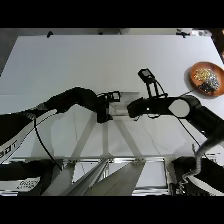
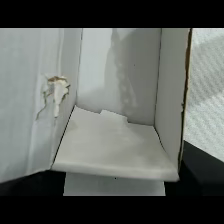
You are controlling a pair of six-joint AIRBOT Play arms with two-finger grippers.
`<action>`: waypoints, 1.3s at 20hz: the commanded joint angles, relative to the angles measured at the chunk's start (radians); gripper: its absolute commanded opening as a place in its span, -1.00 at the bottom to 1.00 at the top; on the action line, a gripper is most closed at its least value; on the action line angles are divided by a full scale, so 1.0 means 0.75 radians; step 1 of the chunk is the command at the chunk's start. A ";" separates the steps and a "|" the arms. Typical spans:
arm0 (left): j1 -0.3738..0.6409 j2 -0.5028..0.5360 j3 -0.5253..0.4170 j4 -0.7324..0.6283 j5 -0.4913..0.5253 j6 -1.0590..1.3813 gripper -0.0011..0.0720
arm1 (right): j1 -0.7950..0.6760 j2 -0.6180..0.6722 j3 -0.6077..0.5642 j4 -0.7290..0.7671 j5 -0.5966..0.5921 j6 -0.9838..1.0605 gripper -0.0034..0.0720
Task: Fold the box and place the chain.
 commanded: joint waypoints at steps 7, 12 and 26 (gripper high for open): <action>0.000 -0.001 0.001 0.000 0.000 0.000 -0.02 | 0.044 -0.223 0.002 0.110 -0.127 0.004 -0.87; 0.000 -0.001 0.001 0.000 0.000 0.001 -0.02 | 0.107 -0.222 0.003 0.126 -0.101 0.003 -0.87; 0.000 -0.001 0.001 0.000 0.000 0.001 -0.02 | 0.095 -0.208 0.003 0.129 -0.128 0.004 -0.54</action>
